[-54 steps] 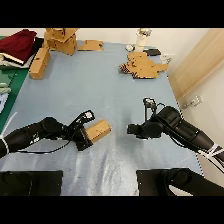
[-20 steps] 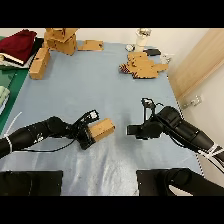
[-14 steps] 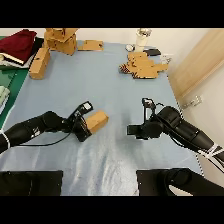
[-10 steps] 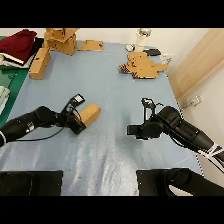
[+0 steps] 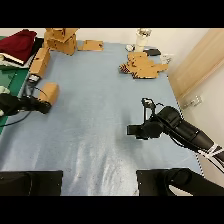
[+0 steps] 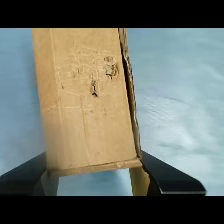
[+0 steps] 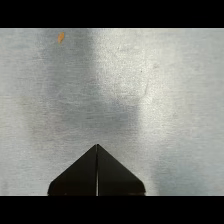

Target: Fold the box.

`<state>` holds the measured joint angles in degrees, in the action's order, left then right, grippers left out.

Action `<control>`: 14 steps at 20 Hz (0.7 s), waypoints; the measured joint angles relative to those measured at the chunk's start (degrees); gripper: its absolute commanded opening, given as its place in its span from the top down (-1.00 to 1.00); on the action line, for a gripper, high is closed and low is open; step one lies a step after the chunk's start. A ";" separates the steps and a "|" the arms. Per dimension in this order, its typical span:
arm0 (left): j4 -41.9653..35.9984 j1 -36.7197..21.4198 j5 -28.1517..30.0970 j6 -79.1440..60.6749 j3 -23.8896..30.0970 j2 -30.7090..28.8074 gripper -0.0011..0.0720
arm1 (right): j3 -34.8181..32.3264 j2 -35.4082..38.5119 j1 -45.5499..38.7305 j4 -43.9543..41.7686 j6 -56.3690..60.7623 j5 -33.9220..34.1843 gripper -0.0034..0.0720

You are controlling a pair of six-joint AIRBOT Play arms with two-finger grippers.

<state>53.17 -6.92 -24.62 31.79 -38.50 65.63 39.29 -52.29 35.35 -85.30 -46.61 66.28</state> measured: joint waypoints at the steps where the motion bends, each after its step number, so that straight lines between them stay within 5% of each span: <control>1: 0.35 -2.73 0.33 0.02 -0.74 0.59 0.11 | 0.00 0.00 0.00 0.02 0.02 0.00 0.90; 5: 1.05 -8.81 1.20 -0.50 -4.79 5.03 0.11 | 0.00 -0.07 0.00 0.00 0.02 -0.02 0.90; 14: 0.98 -11.10 1.73 -0.37 -19.23 21.51 0.08 | 0.00 -0.09 0.00 0.00 0.02 -0.04 0.90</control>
<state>54.15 -18.02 -22.90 31.42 -57.74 87.13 39.29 -52.38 35.35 -85.30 -46.59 66.24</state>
